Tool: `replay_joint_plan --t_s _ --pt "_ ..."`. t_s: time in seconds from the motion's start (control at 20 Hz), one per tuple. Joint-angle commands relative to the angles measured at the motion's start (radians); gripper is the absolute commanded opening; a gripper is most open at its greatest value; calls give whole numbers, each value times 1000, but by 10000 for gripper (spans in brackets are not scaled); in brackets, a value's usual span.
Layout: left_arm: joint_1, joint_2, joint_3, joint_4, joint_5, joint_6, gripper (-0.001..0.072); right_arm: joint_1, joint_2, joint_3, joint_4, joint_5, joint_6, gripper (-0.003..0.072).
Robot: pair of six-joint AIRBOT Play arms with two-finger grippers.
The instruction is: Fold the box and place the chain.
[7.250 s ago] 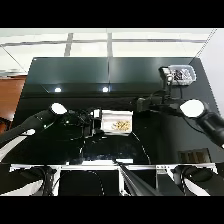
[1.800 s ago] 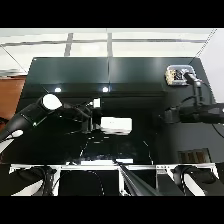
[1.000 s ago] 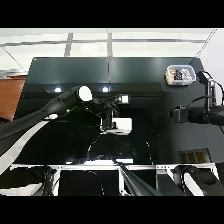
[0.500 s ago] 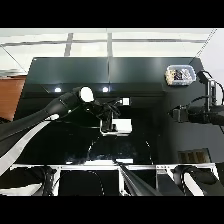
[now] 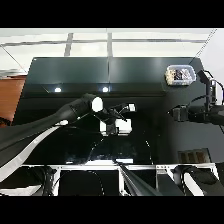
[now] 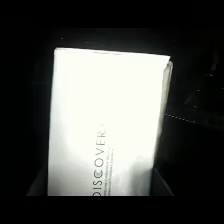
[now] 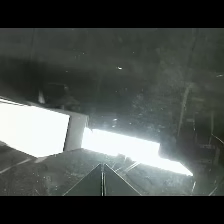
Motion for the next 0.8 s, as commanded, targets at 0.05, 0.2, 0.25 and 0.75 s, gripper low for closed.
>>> replay_joint_plan --t_s 0.05,0.2,0.25,0.75 --pt "31 3 45 119 -31 -130 376 0 1 1 0 -8 3 20" --pt "181 24 142 282 -72 -294 376 0 1 1 0 -26 8 20" --pt "249 24 175 314 -77 -338 376 0 1 1 0 -32 14 20" --pt "929 -261 612 343 -8 -532 377 0 1 1 5 -95 40 20"
